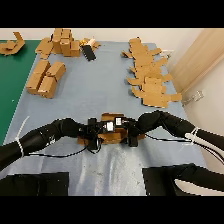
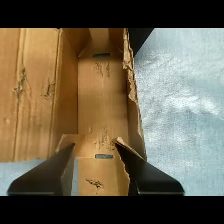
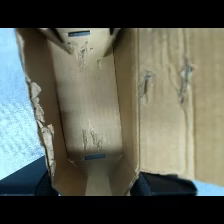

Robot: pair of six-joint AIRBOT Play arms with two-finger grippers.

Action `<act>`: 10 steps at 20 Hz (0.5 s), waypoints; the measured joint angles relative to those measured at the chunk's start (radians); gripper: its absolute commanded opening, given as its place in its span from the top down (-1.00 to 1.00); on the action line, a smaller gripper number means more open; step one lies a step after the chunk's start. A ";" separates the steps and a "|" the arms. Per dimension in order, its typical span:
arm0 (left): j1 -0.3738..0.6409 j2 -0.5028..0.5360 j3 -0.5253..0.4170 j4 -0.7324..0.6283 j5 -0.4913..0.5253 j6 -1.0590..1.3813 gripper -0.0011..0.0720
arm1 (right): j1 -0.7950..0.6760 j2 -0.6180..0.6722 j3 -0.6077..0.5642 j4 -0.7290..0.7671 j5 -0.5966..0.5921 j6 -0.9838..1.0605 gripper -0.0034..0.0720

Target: Fold the box.

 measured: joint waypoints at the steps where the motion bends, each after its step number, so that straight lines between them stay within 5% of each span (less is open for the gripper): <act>1: -0.001 -0.003 0.000 -0.004 0.001 0.000 -0.15 | 0.000 0.000 0.000 0.000 0.000 -0.001 -0.24; 4: -0.003 -0.008 0.000 -0.024 0.002 0.000 -0.16 | 0.000 0.000 0.000 -0.002 0.000 -0.002 -0.24; 5: -0.003 -0.008 0.000 -0.027 0.002 0.000 -0.30 | 0.000 0.000 0.000 -0.002 0.000 -0.001 -0.24; 6: -0.003 -0.010 0.000 -0.033 0.000 0.000 -0.65 | 0.000 0.000 0.000 -0.002 0.000 -0.001 -0.24; 10: -0.004 -0.011 0.000 -0.041 -0.004 -0.002 -0.69 | 0.000 0.000 0.000 -0.001 0.000 0.000 -0.24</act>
